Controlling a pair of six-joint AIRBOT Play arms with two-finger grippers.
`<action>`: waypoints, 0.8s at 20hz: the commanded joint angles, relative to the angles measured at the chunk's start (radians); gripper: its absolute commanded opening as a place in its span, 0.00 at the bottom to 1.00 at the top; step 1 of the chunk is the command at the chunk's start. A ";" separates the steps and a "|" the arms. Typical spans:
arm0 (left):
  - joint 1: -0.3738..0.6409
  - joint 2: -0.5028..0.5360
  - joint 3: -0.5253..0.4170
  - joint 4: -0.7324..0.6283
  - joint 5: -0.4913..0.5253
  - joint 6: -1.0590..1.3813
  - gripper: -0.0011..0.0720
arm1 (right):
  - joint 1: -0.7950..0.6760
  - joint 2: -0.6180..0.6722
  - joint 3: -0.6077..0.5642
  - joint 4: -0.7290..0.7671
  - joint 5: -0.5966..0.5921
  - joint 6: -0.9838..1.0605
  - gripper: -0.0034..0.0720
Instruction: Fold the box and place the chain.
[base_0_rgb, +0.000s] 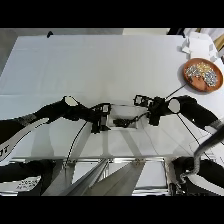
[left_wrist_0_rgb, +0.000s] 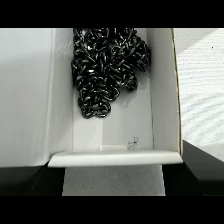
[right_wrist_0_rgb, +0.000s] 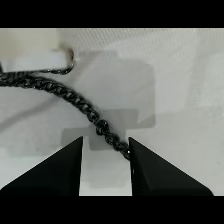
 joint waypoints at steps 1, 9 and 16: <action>0.001 0.001 0.000 0.000 0.000 0.000 0.30 | 0.001 -0.017 0.000 0.014 -0.044 -0.008 0.36; 0.001 0.001 0.000 0.000 0.000 0.000 0.30 | 0.001 -0.054 -0.002 0.014 -0.002 -0.003 0.19; 0.001 0.001 0.000 0.000 0.000 0.000 0.30 | 0.001 0.066 -0.002 -0.002 0.022 0.018 0.07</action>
